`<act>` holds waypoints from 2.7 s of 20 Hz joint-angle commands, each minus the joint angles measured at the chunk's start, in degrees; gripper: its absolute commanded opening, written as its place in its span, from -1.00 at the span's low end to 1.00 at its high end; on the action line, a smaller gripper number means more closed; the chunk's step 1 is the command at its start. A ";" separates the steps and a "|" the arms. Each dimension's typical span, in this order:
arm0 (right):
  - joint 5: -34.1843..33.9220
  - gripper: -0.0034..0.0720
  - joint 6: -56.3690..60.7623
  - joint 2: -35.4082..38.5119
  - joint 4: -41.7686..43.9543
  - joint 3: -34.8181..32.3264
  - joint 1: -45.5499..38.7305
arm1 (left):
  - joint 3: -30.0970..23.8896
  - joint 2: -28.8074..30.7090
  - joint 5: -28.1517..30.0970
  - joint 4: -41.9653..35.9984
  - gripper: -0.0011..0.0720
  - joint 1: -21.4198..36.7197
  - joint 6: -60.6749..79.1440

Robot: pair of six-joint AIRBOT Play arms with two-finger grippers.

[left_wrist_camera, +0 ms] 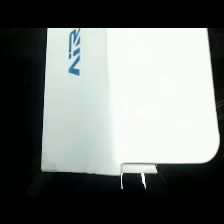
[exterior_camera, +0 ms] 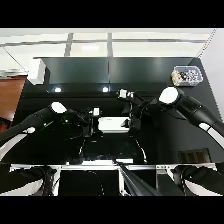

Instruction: Fold the box and place the chain.

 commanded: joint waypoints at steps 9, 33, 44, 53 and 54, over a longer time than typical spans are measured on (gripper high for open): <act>-0.92 -0.11 -4.11 -1.03 -0.33 -0.20 1.33 | 0.04 -0.04 -0.07 0.00 0.35 -0.02 0.02; 0.02 0.09 -4.02 -1.86 -2.01 -2.36 1.33 | 0.04 -0.04 -0.07 0.00 0.35 -0.02 0.00; 11.39 -0.86 34.97 7.30 5.01 -4.22 -2.16 | 0.04 -0.04 -0.04 0.00 0.35 -0.02 0.02; -5.40 -0.86 43.52 -4.33 18.25 -7.96 -1.44 | 0.04 -0.04 -0.07 -0.04 0.35 -0.02 -0.04; -5.42 -0.86 43.54 -5.53 17.03 -7.98 -1.38 | 0.04 -0.04 -0.04 -0.22 0.35 -0.02 -0.04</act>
